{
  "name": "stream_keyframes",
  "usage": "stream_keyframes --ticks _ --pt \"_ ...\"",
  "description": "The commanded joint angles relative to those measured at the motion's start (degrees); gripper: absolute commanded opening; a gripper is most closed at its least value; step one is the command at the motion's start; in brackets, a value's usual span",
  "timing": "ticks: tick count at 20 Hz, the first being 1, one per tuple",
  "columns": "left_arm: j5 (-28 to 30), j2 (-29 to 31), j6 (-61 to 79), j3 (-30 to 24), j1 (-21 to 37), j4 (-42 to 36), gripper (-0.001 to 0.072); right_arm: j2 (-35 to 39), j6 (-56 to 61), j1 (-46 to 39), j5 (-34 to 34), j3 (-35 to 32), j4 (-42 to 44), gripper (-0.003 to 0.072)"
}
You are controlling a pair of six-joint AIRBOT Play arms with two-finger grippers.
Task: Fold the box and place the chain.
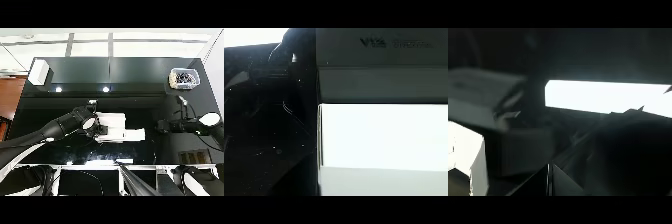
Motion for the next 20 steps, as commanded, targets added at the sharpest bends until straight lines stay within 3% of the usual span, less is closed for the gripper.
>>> stream_keyframes --ticks 1,6,7,9,10,11,15,20 --pt "0.0 0.0 0.0 0.1 0.0 0.0 0.0028 -8.9 3.6 4.2 1.7 -1.2 7.6 0.0037" --pt "-0.3 0.0 0.0 0.1 0.0 0.0 0.0028 -16.9 -1.8 16.4 -2.3 0.2 19.9 0.0038" --pt "-0.3 0.0 0.0 0.1 0.0 0.0 0.0028 -16.9 -2.4 17.6 -1.9 1.2 20.6 0.0122" --pt "-0.3 0.0 0.0 0.1 0.0 0.0 0.0028 -16.9 -3.1 18.1 1.3 3.9 20.2 0.0393" --pt "-0.3 0.0 0.0 0.1 0.0 0.0 0.0028 -16.9 -3.2 18.1 3.4 5.5 19.5 0.0578" --pt "-0.3 0.0 0.0 0.1 0.0 0.0 0.0028 -16.9 -3.3 18.1 5.4 6.8 18.5 0.0677" --pt "-0.4 0.0 0.0 0.1 0.0 0.0 0.0028 -16.8 -4.0 18.2 10.3 10.5 17.3 0.0674" --pt "-0.4 0.0 0.0 0.1 0.0 0.0 0.0028 -16.8 -2.1 22.5 8.1 12.3 17.1 0.0671"
